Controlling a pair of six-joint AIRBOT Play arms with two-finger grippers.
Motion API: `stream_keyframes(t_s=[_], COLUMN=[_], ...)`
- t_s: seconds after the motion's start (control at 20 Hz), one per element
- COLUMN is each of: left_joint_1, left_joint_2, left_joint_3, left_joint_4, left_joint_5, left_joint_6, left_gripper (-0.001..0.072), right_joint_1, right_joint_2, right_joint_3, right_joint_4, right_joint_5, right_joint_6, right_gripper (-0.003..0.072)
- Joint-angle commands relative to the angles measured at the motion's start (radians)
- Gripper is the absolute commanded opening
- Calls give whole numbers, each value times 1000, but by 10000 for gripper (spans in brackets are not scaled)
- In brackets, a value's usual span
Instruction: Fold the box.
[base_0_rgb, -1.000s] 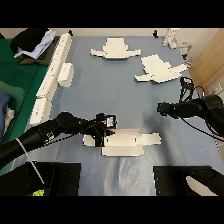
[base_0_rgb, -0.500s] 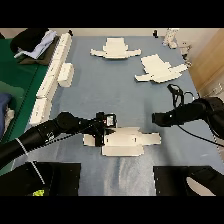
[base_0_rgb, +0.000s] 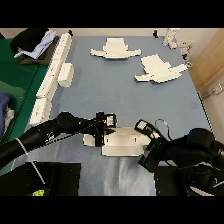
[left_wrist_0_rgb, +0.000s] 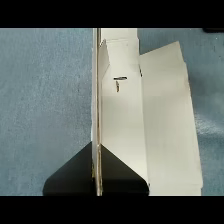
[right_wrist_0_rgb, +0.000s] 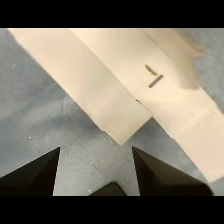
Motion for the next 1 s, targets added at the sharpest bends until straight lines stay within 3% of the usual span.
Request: stream_keyframes(t_s=[0.0, 0.2, 0.4, 0.55, 0.8, 0.95], left_joint_1=[-1, -1, -1, -1, -1, -1], left_joint_2=[0, 0, 0, 0, 0, 0], left_joint_3=[0, 0, 0, 0, 0, 0], left_joint_4=[0, 0, 0, 0, 0, 0], left_joint_5=[0, 0, -1, -1, -1, -1], left_joint_6=[0, 0, 0, 0, 0, 0], left_gripper=[14, 14, 14, 14, 14, 14], right_joint_1=[167, 183, 183, 183, 183, 183], right_joint_2=[-36, -176, -266, -241, -163, -139], right_joint_3=[-57, -54, -52, -33, -29, -18], right_joint_4=[-116, -266, -321, -371, -597, -616], right_joint_5=[159, 307, 356, 360, 326, 310], right_joint_6=[-121, -121, -80, 54, 405, 477], right_gripper=[700, 697, 681, 677, 677, 677])
